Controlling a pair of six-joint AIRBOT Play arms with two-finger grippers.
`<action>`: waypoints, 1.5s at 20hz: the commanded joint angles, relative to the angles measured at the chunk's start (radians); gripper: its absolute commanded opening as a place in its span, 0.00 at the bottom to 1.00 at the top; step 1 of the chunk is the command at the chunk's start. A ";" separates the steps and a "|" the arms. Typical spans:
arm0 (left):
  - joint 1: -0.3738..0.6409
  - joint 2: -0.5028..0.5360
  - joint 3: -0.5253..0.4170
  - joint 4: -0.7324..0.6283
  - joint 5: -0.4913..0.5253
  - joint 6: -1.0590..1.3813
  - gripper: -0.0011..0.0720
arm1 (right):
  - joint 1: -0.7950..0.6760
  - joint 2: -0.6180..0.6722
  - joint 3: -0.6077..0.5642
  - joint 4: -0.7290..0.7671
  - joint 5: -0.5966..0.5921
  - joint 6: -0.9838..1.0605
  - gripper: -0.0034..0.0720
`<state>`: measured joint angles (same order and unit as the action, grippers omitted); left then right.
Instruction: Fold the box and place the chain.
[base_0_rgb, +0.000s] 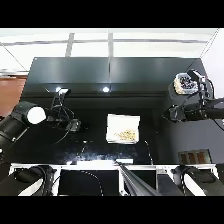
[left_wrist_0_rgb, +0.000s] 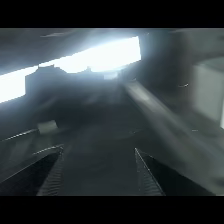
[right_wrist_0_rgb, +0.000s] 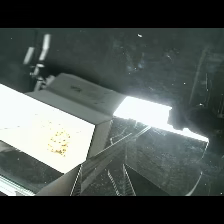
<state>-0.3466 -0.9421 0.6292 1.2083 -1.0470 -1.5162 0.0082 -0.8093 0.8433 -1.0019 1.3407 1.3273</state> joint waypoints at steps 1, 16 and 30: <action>0.150 -0.021 -0.116 -0.599 0.063 0.783 0.73 | 0.000 0.001 0.000 0.000 -0.007 0.001 0.47; -0.090 -0.235 -0.120 -0.687 0.144 1.831 0.99 | 0.000 0.000 0.000 0.000 -0.010 0.027 0.47; -0.131 -0.361 -0.043 -0.793 0.165 1.848 0.99 | 0.000 0.000 -0.001 0.001 -0.010 0.027 0.47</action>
